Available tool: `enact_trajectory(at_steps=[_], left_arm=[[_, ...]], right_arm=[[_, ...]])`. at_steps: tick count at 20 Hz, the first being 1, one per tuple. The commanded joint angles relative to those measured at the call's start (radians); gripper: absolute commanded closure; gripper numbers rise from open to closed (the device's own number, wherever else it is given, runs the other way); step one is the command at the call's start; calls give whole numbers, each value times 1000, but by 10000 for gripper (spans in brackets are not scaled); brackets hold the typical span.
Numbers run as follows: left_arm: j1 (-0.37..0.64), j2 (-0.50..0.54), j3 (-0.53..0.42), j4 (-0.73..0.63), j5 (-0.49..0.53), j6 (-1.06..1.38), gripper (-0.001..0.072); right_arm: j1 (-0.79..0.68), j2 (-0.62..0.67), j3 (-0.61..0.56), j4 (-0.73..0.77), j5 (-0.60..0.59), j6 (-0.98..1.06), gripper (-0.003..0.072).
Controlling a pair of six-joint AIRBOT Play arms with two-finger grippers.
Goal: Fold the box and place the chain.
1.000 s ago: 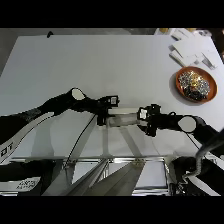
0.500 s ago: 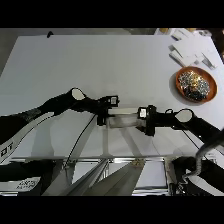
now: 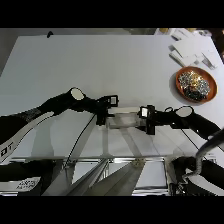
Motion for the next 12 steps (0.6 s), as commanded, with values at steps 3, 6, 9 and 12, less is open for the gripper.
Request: enact_trajectory(at_steps=[3,6,9,12], left_arm=[[-1,0,0,-2,1,1,698],[-1,0,0,-2,1,1,698],[-1,0,0,-2,1,1,698],[-1,0,0,-2,1,1,698]], right_arm=[[-56,-12,34,-4,62,-22,66],[-57,-13,35,-22,57,-38,66],[-56,-43,37,-23,51,-54,67],[-56,-80,37,-21,63,-100,70]])
